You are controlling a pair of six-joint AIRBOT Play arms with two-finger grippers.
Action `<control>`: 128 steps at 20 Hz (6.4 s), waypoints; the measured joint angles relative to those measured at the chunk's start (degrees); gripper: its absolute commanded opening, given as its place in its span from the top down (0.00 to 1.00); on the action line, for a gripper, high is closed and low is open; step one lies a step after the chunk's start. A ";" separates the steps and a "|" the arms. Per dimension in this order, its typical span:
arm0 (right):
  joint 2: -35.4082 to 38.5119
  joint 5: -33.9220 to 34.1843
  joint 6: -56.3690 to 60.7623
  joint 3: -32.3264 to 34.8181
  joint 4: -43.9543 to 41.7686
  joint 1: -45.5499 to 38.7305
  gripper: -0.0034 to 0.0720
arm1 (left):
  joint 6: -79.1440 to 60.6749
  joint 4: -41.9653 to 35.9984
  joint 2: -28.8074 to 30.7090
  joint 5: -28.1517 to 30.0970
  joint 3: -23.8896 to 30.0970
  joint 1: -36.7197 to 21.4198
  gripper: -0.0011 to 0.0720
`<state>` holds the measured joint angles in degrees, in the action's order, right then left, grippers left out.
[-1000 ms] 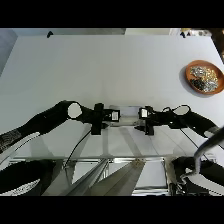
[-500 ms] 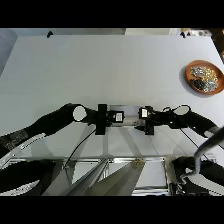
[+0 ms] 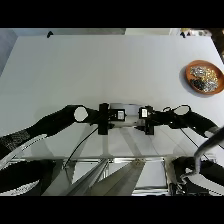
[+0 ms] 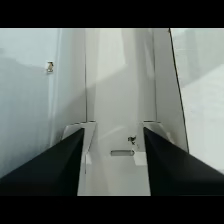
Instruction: Fold the box and place the chain.
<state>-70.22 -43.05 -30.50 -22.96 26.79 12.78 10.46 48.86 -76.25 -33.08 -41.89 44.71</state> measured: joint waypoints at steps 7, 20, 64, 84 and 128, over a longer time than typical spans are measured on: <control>0.00 0.04 -0.02 -0.02 0.00 0.00 0.42 | 0.28 -2.56 0.13 0.15 0.00 0.00 0.89; 0.00 0.02 -0.04 -0.02 0.00 0.00 0.42 | 43.65 10.14 18.43 -15.37 1.22 -15.06 0.98; 0.00 -0.02 0.00 -0.02 -0.02 0.00 0.42 | 65.13 -10.99 6.60 -10.93 6.93 -13.09 0.61; 0.00 -0.02 0.00 -0.02 -0.02 0.00 0.42 | 61.57 -12.00 6.88 -7.67 5.99 -9.40 0.36; 0.00 -0.02 -0.02 -0.02 -0.02 0.00 0.42 | 113.11 21.59 -10.27 -25.92 -20.50 4.11 0.30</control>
<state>-70.22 -43.07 -30.52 -22.98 26.76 12.78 123.57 70.46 -86.52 -59.00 -62.39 48.82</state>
